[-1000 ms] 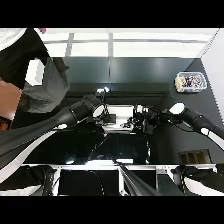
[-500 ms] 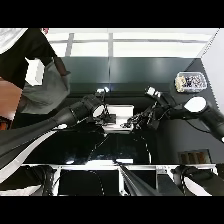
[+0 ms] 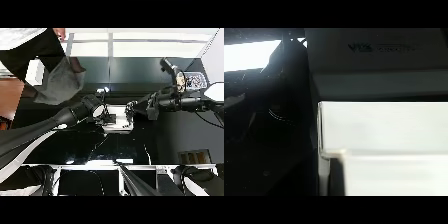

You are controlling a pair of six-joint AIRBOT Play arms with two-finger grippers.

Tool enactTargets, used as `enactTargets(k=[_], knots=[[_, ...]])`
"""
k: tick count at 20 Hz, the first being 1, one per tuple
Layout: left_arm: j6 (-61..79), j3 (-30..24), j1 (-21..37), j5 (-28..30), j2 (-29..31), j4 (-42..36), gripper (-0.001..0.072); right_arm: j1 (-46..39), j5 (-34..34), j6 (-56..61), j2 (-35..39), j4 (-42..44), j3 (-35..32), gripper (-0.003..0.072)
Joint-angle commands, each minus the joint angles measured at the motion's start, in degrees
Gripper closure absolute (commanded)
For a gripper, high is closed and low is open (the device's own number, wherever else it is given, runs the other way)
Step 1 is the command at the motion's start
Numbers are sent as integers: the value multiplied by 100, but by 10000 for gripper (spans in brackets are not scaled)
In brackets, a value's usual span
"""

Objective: Fold the box and place the chain.

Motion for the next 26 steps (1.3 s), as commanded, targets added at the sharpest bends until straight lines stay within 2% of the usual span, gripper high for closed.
enactTargets(k=[1,2,6,9,12,16,17,18,21,26], knots=[[0,4,2,0,-2,-2,685,103,-76,136,15,1235,57,675],[0,4,2,-2,-2,0,684,197,-177,140,13,1032,55,675],[0,4,2,0,-2,0,685,627,-664,723,-55,-667,28,674],[0,4,2,0,-2,0,685,872,-988,774,-146,-1388,-195,674],[0,4,2,-2,-2,-2,685,905,-1327,925,-219,-1521,-448,674],[0,4,2,-7,-2,-2,685,907,-1416,1023,-476,-1513,-457,671],[0,4,2,-4,-2,0,684,907,-1414,1025,-518,-1513,-457,611],[0,4,2,0,-2,0,685,905,-1416,1025,-531,-1515,-457,439],[0,4,2,0,-2,-2,684,699,-1176,1095,-498,-1670,-420,421],[0,4,2,2,-2,0,685,-769,-133,1432,-293,-2997,-420,422]])
